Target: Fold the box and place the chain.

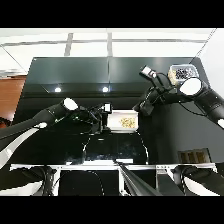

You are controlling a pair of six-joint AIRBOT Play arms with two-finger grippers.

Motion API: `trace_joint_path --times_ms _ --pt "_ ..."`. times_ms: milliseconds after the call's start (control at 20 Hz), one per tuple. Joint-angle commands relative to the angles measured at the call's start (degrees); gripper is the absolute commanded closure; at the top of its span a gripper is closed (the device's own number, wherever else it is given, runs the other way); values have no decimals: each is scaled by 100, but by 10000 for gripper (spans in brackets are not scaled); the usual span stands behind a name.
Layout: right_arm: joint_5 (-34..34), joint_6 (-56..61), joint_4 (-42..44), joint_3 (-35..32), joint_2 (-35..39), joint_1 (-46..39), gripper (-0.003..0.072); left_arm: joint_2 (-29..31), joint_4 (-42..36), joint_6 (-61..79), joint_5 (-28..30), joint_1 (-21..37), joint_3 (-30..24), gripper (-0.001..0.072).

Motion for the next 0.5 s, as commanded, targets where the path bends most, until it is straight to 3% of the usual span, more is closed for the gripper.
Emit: trace_joint_path --times_ms 0,200,450 --pt "667 -866 -4 7 -9 48 -27 -2 2 9 -7 0 4 346" --pt "599 -1252 -4 -494 -20 232 -27 -2 2 7 -17 0 4 346" --pt "605 -1464 398 -586 -28 234 -27 -2 4 7 -9 0 4 345"
